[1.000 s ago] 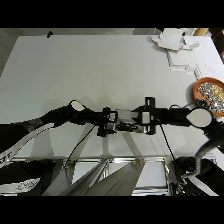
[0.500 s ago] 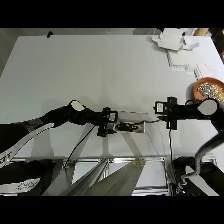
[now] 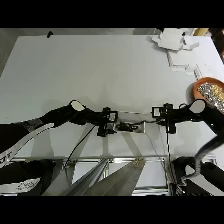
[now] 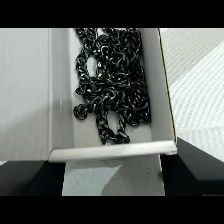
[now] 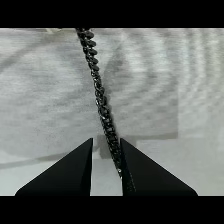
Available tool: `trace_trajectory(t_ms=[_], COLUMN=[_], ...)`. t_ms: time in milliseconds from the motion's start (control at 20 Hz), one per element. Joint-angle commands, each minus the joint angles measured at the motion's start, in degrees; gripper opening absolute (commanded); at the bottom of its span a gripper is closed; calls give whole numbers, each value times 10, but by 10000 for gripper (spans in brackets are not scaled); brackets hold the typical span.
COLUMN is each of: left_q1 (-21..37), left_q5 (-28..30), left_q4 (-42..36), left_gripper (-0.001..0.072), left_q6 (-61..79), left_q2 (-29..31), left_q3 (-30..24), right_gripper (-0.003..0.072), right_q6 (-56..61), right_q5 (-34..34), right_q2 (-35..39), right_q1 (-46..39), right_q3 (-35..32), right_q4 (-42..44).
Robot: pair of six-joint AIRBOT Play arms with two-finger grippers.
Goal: Fold the box and place the chain.
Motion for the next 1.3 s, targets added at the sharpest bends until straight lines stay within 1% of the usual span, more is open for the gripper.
trace_trajectory(t_ms=[0,150,200,250,300,500,650,800,900,950,1050,1100,1250], left_q1=[0,0,0,0,0,0,0,0,0,0,0,0,0], left_q5=[0,0,0,0,0,0,0,0,0,0,0,0,0], left_q4=[0,0,0,0,0,0,0,0,0,0,0,0,0], left_gripper=[314,314,314,314,314,314,314,314,314,314,314,314,314], left_q6=[0,0,0,0,0,0,0,0,0,0,0,0,0], left_q2=[0,0,0,0,0,0,0,0,0,0,0,0,0], left_q3=[0,0,0,0,0,0,0,0,0,0,0,0,0], right_gripper=[150,146,120,25,15,15,15,14,14,14,14,14,15], right_q6=[-5,-5,-5,-5,-5,-5,11,83,104,106,105,105,105], right_q5=[-8,-22,-23,-23,-23,-13,10,45,82,89,73,48,-68], right_q2=[-10,-13,-13,-13,-13,2,62,133,172,184,194,192,185], right_q1=[0,0,0,0,0,0,21,63,101,121,163,185,252], right_q3=[-1,-5,-5,-5,-5,-5,-5,-5,-5,-5,-5,-5,-5], right_q4=[-7,-23,-25,-26,-25,-25,-24,-16,7,29,105,150,254])
